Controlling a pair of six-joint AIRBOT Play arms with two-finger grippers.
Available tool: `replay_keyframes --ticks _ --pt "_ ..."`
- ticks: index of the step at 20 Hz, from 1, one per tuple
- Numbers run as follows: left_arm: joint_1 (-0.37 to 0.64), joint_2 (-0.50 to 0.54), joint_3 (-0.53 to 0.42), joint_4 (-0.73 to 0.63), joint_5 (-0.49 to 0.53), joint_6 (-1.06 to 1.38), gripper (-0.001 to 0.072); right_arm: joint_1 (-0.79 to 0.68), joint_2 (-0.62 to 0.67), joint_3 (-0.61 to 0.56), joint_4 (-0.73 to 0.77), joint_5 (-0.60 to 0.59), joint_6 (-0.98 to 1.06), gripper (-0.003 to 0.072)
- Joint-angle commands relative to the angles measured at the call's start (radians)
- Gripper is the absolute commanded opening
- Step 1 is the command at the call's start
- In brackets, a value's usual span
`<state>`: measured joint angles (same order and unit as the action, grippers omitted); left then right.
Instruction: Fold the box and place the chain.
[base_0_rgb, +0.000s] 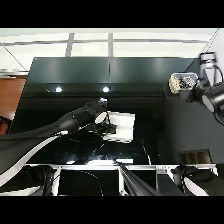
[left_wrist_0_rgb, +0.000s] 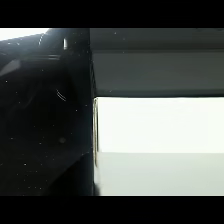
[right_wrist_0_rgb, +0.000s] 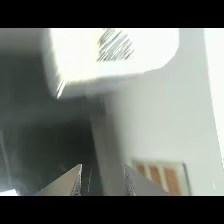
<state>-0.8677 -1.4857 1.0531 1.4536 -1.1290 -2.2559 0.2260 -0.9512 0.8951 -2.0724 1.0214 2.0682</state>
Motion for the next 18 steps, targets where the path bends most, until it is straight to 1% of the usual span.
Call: replay_keyframes --ticks 1,2,3,4,5,6,8,9,12,13,15,18 --pt "0.004 0.0 0.0 0.0 0.001 0.0 0.0027 -0.225 -0.105 0.006 0.009 -0.314 0.145 0.0329" --pt "0.004 0.0 0.0 0.0 -0.002 0.0 0.0027 -0.263 -0.163 0.045 0.04 -0.317 0.166 0.033" --pt "0.004 0.0 0.0 0.0 -0.002 0.0 0.0027 -0.303 -0.231 0.104 0.104 -0.304 0.165 0.0415" --pt "0.004 0.0 0.0 0.0 -0.002 0.0 0.0027 -0.339 -0.298 0.175 0.186 -0.278 0.164 0.0522" --pt "0.004 0.0 0.0 0.0 -0.002 0.0 0.0027 -0.369 -0.357 0.245 0.275 -0.248 0.142 0.0606" --pt "0.004 0.0 0.0 0.0 -0.002 0.0 0.0027 -0.396 -0.413 0.318 0.381 -0.217 0.077 0.0646" --pt "0.004 0.0 0.0 0.0 -0.002 0.0 0.0027 -0.44 -0.522 0.47 0.579 -0.136 -0.053 0.0645" --pt "0.004 0.0 0.0 0.0 -0.006 0.0 0.0027 -0.452 -0.566 0.534 0.642 -0.089 -0.097 0.0645" --pt "0.004 0.0 0.0 0.0 -0.009 0.0 0.0027 -0.468 -0.696 0.711 0.718 0.109 -0.117 0.0645" --pt "0.004 0.0 0.0 0.0 -0.009 0.0 0.0027 -0.467 -0.729 0.751 0.734 0.151 -0.138 0.0645" --pt "0.004 0.0 0.0 0.0 -0.008 0.0 0.0027 -0.461 -0.769 0.79 0.811 0.176 -0.275 0.0647" --pt "0.004 0.0 0.0 0.0 -0.005 0.0 0.0027 -0.461 -0.785 0.793 0.846 0.171 -0.295 0.0647"
